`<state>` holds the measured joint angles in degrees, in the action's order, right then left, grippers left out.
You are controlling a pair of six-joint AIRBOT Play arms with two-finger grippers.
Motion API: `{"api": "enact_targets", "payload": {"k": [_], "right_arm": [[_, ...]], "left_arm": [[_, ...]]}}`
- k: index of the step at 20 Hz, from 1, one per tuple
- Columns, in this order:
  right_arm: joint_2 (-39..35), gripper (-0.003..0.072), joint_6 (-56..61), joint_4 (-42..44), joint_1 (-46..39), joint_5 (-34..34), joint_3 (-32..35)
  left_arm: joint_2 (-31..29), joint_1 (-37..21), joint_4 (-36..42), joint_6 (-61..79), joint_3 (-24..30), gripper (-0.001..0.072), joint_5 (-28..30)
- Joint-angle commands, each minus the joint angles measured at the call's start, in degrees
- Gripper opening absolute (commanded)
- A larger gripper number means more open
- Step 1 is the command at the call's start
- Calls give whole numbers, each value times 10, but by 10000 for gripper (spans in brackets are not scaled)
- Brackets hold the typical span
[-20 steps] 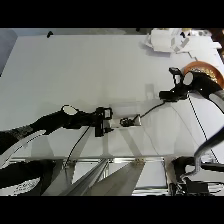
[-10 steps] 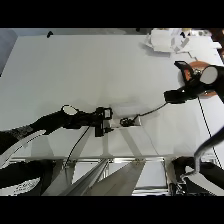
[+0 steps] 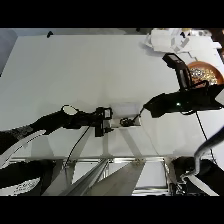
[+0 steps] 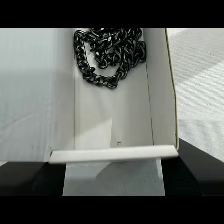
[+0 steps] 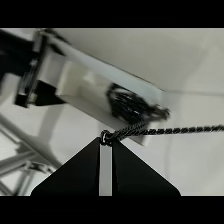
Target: Fold the box and place the chain.
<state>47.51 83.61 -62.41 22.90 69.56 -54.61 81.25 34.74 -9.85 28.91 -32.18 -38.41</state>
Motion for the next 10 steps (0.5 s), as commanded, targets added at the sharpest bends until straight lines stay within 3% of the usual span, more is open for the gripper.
{"api": "enact_targets", "payload": {"k": [1,4,10], "right_arm": [[-8,15,18,25,79,-81,1],[-8,15,36,25,114,-145,4],[39,15,36,23,141,-173,4]], "left_arm": [[0,0,0,0,0,138,0],[0,0,0,0,0,138,0],[0,0,0,0,0,138,0]]}}
